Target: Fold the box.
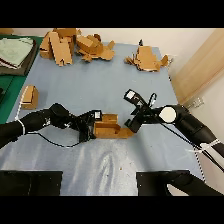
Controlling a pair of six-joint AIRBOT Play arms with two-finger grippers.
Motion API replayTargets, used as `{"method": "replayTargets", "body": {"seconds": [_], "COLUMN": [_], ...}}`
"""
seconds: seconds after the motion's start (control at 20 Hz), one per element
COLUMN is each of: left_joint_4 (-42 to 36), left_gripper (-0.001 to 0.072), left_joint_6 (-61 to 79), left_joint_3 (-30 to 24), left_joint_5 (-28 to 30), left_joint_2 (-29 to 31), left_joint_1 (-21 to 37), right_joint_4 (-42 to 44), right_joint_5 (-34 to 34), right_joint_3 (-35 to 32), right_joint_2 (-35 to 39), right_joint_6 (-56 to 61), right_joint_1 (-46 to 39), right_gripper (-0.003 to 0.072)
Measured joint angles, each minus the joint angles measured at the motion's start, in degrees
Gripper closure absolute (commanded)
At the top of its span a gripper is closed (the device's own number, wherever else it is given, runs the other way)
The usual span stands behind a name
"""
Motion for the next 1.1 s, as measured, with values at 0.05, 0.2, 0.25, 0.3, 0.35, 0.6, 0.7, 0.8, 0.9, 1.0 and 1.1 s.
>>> {"method": "replayTargets", "body": {"seconds": [0.05, 0.2, 0.25, 0.3, 0.35, 0.6, 0.7, 0.8, 0.9, 1.0, 1.1], "left_joint_4": [0.7, 4.7, 5.9, 6.8, 7.5, 9.3, 9.6, 10.3, 11.1, 11.8, 12.2], "left_gripper": [0.0355, 0.0355, 0.0355, 0.0355, 0.0355, 0.0355, 0.0355, 0.0355, 0.0355, 0.0355, 0.0355], "left_joint_6": [-0.4, -4.0, -5.0, -5.9, -6.6, -8.4, -8.7, -9.0, -10.3, -11.8, -12.5], "left_joint_3": [0.0, 0.0, 0.0, 0.0, 0.0, 0.0, 0.0, 0.0, 0.0, 0.1, 0.1], "left_joint_5": [-0.6, -2.1, -2.4, -2.5, -2.7, -3.2, -3.4, -3.6, -3.6, -3.7, -3.7], "left_joint_2": [0.2, 1.2, 1.6, 1.9, 2.2, 2.7, 2.8, 2.8, 2.8, 2.8, 2.8], "left_joint_1": [0.0, 0.0, 0.0, 0.0, 0.0, 0.0, 0.0, 0.0, 0.0, 0.0, 0.0], "right_joint_4": [0.5, 3.9, 5.5, 7.2, 8.6, 16.7, 20.9, 24.3, 28.4, 33.6, 39.5], "right_joint_5": [0.0, 0.0, 0.0, -0.1, -0.1, 1.8, 3.9, 5.5, 5.6, 5.3, 4.7], "right_joint_3": [0.0, 0.0, 0.0, 0.0, 0.0, 0.0, 0.0, 0.0, 0.0, 0.0, 0.0], "right_joint_2": [0.2, 0.6, 0.7, 0.7, 0.8, 0.8, 0.8, 0.7, -0.1, -2.5, -6.4], "right_joint_6": [2.1, 6.2, 7.1, 8.3, 9.6, 15.6, 15.6, 15.5, 13.5, 10.1, 5.4], "right_joint_1": [0.0, 0.0, 0.0, 0.0, 0.0, 0.0, 0.0, 0.0, 0.0, 0.0, 0.0], "right_gripper": [0.0493, 0.0683, 0.0683, 0.0684, 0.0684, 0.0685, 0.0685, 0.0685, 0.0685, 0.0685, 0.0685]}}
